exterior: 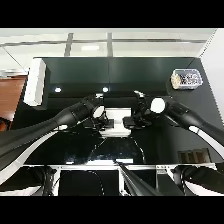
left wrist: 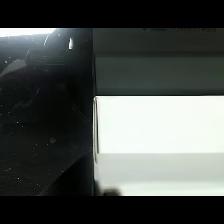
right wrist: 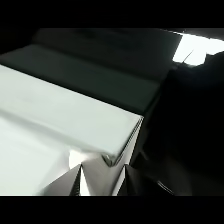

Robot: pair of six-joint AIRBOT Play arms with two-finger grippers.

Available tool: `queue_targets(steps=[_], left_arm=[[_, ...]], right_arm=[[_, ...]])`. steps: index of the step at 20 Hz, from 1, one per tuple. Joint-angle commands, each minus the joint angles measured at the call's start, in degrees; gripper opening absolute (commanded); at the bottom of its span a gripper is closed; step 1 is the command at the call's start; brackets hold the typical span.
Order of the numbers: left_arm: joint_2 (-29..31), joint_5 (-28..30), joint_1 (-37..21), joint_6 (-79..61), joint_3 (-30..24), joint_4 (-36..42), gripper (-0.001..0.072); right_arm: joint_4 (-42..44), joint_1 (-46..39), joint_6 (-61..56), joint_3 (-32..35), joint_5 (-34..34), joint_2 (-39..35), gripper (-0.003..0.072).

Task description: Fold the box and place the chain.

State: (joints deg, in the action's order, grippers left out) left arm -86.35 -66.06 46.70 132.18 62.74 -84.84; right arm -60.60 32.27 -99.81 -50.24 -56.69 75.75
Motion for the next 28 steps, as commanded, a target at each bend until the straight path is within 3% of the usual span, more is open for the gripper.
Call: queue_targets(steps=[1,5,9,10,11,12,17,18,19,28], left_arm=[[0.0,0.0,0.0,0.0,0.0,0.0,0.0028],[0.0,0.0,0.0,0.0,0.0,0.0,0.0028],[0.0,0.0,0.0,0.0,0.0,0.0,0.0028],[0.0,0.0,0.0,0.0,0.0,0.0,0.0028],[0.0,0.0,0.0,0.0,0.0,0.0,0.0028],[0.0,0.0,0.0,0.0,0.0,0.0,0.0028],[0.0,0.0,0.0,0.0,0.0,0.0,0.0028],[0.0,0.0,0.0,0.0,0.0,0.0,0.0028],[0.0,0.0,0.0,0.0,0.0,0.0,0.0028],[0.0,0.0,0.0,0.0,0.0,0.0,0.0028]], right_arm=[[-9.8,4.2,-10.3,-4.5,-3.1,3.6,0.0298],[-19.3,7.6,-20.2,-7.0,-5.9,5.8,0.0297],[-22.1,9.6,-24.0,-7.0,-6.1,6.5,0.0273],[-22.1,9.6,-23.9,-7.0,-6.1,6.5,0.0135],[-22.0,9.6,-23.9,-7.0,-5.9,6.5,0.0127],[-21.7,9.6,-24.0,-7.0,-5.7,6.5,0.0015],[-21.5,9.6,-24.1,-7.0,-5.4,6.5,0.0022],[-21.2,9.6,-24.2,-7.0,-5.2,6.5,0.0147],[-21.1,9.6,-24.3,-7.0,-5.0,6.5,0.0171],[-19.9,9.6,-24.3,-7.0,-4.5,7.4,0.0168]])
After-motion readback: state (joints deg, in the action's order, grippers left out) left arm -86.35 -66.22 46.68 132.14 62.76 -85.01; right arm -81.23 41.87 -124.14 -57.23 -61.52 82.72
